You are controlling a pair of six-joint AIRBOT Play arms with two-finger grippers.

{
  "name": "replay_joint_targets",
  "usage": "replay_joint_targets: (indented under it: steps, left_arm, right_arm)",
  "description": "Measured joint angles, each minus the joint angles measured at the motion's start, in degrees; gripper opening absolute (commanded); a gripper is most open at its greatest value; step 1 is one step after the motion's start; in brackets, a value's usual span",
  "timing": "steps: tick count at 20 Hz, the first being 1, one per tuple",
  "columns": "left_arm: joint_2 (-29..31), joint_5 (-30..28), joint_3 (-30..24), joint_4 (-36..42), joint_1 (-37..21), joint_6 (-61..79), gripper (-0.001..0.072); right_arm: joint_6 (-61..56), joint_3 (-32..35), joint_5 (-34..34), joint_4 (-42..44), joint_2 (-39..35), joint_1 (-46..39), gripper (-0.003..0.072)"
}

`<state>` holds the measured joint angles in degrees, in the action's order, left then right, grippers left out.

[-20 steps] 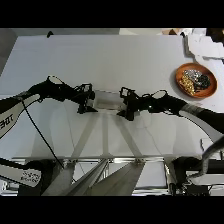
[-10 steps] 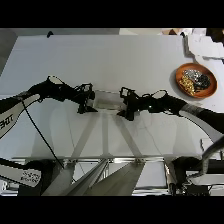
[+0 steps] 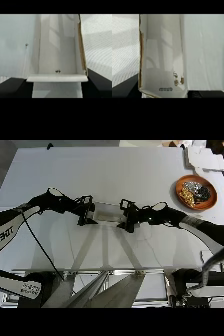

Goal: Fold the box and place the chain.

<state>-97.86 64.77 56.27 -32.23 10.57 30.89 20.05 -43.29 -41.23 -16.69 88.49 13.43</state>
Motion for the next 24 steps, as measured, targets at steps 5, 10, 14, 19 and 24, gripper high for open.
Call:
replay_joint_targets:
  steps: [5,10,14,19,24]
  left_arm:
    - [0.0,-0.2,0.0,0.1,0.0,0.0,0.0338]
    - [0.0,-0.2,0.0,0.1,0.0,0.0,0.0338]
    - [0.0,-0.2,0.0,0.0,0.0,0.0,0.0338]
    - [0.0,-0.2,0.0,0.1,0.0,-0.1,0.0338]
    - [0.0,-0.2,0.0,0.1,0.0,-0.1,0.0338]
  right_arm:
    - [0.2,0.0,-0.2,0.0,0.0,0.0,0.0601]
    - [1.1,0.0,0.0,-3.4,-1.3,0.0,0.0600]
    - [0.3,0.0,0.2,-8.2,-3.1,0.0,0.0600]
    - [-5.4,0.0,1.9,-14.8,-6.2,0.0,0.0600]
    - [-13.0,0.0,2.8,-23.7,-9.3,0.0,0.0594]
